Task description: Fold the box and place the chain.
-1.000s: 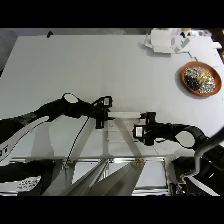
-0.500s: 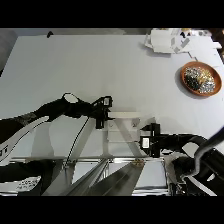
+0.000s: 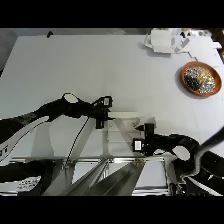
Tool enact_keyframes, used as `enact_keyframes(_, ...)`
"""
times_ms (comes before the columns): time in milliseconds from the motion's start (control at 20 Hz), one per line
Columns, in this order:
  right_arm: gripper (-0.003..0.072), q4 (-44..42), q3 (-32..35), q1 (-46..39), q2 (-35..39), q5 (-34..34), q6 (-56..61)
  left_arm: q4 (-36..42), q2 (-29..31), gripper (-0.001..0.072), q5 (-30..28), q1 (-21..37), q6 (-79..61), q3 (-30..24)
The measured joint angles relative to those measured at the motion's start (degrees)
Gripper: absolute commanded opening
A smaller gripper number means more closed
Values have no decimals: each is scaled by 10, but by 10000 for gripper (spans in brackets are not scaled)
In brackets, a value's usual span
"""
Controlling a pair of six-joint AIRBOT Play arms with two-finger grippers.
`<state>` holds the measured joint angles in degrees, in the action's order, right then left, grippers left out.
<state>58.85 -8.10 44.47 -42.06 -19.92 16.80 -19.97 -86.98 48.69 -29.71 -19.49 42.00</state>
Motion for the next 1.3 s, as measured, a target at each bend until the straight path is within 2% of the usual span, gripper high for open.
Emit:
enact_keyframes(200,692,35,-1,5,-6,41,33,0,0,9,0,0,0,0)
enact_keyframes(500,692,54,-27,5,-8,54,58,0,0,9,0,0,0,0)
enact_keyframes(950,692,59,-59,-109,-9,-30,82,0,0,9,0,0,0,0)
enact_keyframes(1300,693,46,-76,-158,-39,-52,57,0,0,9,-1,0,0,0)
